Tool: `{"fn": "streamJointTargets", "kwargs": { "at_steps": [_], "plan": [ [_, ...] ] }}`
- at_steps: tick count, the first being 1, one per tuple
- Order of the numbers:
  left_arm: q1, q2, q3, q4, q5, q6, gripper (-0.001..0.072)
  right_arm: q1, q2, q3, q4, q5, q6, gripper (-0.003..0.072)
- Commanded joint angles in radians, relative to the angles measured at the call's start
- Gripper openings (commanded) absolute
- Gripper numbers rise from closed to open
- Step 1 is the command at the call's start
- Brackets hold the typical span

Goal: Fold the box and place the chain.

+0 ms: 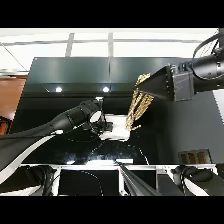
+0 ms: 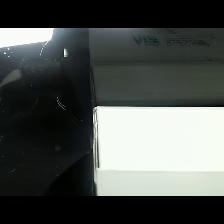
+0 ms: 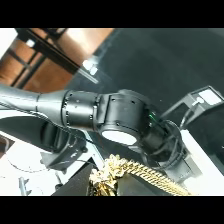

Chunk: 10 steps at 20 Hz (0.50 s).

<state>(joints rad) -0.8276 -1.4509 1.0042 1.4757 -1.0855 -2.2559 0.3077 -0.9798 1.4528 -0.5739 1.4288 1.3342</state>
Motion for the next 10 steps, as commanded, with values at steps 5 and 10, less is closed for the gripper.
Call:
{"fn": "streamJointTargets", "kwargs": {
  "at_steps": [5,10],
  "plan": [
    [0.000,0.000,0.000,0.000,0.000,0.000,0.0030,0.076,-0.036,-0.047,-0.005,-0.056,-0.018,0.0006],
    [0.000,0.000,0.000,0.000,0.000,0.000,0.0030,0.093,-0.044,-0.247,-0.095,-0.089,0.009,0.0006]
  ]
}}
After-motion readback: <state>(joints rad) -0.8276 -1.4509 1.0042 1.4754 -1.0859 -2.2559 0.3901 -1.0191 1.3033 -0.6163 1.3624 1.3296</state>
